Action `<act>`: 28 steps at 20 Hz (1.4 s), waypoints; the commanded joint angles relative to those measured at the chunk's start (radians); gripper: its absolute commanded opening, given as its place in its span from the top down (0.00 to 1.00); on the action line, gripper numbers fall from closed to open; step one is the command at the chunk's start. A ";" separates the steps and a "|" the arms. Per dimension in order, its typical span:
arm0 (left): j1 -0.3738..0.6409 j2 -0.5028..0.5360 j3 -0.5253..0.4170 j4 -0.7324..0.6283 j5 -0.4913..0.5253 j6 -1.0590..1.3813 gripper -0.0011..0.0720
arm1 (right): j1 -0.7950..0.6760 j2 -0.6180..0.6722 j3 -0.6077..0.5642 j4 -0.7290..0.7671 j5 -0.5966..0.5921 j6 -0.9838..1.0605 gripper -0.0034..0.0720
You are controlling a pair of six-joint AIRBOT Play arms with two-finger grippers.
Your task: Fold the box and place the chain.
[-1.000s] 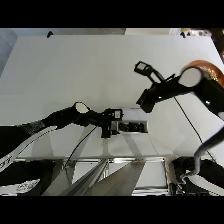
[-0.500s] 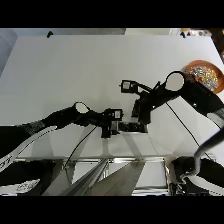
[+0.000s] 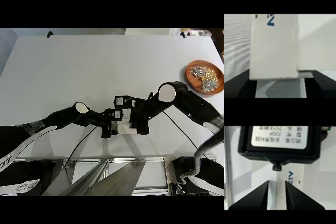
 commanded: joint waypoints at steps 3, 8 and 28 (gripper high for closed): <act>0.001 0.000 0.000 0.000 0.000 0.000 0.61 | 0.016 0.019 -0.004 -0.064 -0.068 0.001 0.56; 0.001 0.000 0.000 0.000 0.000 0.000 0.61 | 0.016 0.019 -0.008 -0.063 -0.040 0.001 0.76; 0.001 0.000 0.000 0.000 0.000 0.000 0.61 | 0.020 0.019 -0.092 -0.056 -0.077 0.000 0.84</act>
